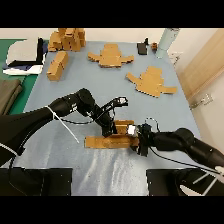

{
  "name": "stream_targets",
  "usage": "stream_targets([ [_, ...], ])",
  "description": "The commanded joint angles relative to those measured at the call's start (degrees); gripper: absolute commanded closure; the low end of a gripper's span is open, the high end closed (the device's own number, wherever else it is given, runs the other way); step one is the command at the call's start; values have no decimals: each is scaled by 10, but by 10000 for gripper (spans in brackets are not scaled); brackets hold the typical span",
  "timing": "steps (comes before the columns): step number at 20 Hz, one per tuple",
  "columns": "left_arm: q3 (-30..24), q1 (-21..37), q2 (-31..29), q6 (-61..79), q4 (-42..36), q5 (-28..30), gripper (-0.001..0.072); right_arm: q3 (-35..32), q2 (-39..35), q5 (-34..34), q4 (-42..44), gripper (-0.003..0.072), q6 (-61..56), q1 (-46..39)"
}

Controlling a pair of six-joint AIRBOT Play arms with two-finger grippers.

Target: Fold the box.

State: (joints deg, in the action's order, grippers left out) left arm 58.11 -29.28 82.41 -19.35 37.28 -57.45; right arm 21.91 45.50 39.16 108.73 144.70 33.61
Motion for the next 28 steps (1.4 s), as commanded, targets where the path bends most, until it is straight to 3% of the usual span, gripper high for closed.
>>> stream_targets([
  [1, 0, 0, 0, 0, 0, 0, 697, 43, 68, 115, 164, -32, 237, -100],
  [5, 0, 0, 0, 0, 0, 0, 697, 62, 124, 112, 171, -32, 259, -111],
  [9, 0, 0, 0, 0, 0, 0, 697, 62, 123, 86, 171, -30, 259, -110],
  [25, 0, 0, 0, 0, 0, 0, 697, 60, 122, 112, 170, -25, 259, -106],
  [28, 0, 0, 0, 0, 0, 0, 697, 50, 124, 78, 161, -25, 261, -88],
])
